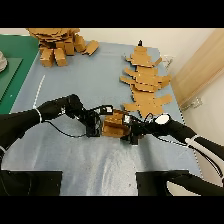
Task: Fold the box.
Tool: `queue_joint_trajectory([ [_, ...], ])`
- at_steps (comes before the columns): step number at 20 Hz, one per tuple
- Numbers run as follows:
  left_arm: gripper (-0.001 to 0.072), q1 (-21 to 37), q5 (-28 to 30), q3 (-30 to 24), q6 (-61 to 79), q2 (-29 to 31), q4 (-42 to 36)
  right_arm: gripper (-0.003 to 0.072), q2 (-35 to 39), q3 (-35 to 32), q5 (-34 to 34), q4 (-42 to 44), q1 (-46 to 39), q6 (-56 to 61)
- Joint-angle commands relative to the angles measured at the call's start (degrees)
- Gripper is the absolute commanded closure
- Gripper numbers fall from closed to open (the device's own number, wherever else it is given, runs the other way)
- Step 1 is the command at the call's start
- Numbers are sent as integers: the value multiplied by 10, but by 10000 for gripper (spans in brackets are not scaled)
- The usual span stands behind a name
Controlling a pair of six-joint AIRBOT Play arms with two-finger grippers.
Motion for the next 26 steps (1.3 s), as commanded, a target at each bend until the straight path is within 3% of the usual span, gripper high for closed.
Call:
queue_joint_trajectory([
  [1,22,2,0,1,-80,15,52,166,0,0,0,0,0,0],
  [3,22,19,2,-7,-42,24,65,166,0,0,0,0,0,0],
  [4,22,38,2,-21,2,30,33,166,0,0,0,0,0,0],
  [8,22,133,-67,-101,353,49,-284,166,0,0,0,0,0,0],
  [9,22,140,-79,-102,392,50,-310,166,0,0,1,0,0,0],
  [11,22,135,-70,-100,376,50,-304,166,0,0,1,0,0,0],
  [17,22,74,30,-100,377,47,-270,166,0,0,0,0,0,0],
  [26,22,53,29,-99,379,31,-273,166,0,0,0,0,0,0],
])
